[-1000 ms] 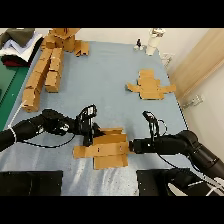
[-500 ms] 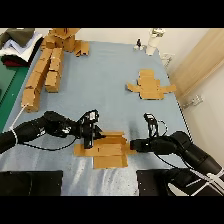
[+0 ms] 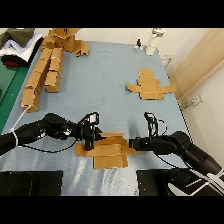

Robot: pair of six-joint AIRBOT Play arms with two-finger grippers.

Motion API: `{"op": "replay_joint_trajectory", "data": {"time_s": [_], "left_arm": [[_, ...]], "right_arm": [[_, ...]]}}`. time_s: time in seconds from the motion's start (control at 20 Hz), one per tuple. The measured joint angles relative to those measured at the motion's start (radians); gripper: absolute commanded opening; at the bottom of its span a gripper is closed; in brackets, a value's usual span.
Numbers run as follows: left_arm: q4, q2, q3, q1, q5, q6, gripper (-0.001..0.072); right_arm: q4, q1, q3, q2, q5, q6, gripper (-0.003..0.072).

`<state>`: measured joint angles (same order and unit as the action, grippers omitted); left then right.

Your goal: Fold the box.

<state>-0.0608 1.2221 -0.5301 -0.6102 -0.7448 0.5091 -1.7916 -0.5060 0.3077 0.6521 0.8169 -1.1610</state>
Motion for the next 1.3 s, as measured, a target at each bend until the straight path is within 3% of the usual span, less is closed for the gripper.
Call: {"op": "replay_joint_trajectory", "data": {"time_s": [0.4, 1.0, 1.3], "left_arm": [[-0.009, 0.0, 0.003, -0.001, -0.034, -0.051, 0.0013], [-0.012, 0.001, 0.003, -0.001, -0.051, -0.109, 0.0013], [-0.012, 0.001, 0.003, 0.0, -0.041, -0.15, 0.0013]], "right_arm": [[-0.052, 0.0, 0.0, -0.169, -0.024, -0.009, 0.0002], [-0.054, 0.0, 0.0, -0.201, -0.008, -0.014, 0.0002], [-0.051, 0.0, 0.035, -0.203, 0.122, -0.065, 0.0001]]}}
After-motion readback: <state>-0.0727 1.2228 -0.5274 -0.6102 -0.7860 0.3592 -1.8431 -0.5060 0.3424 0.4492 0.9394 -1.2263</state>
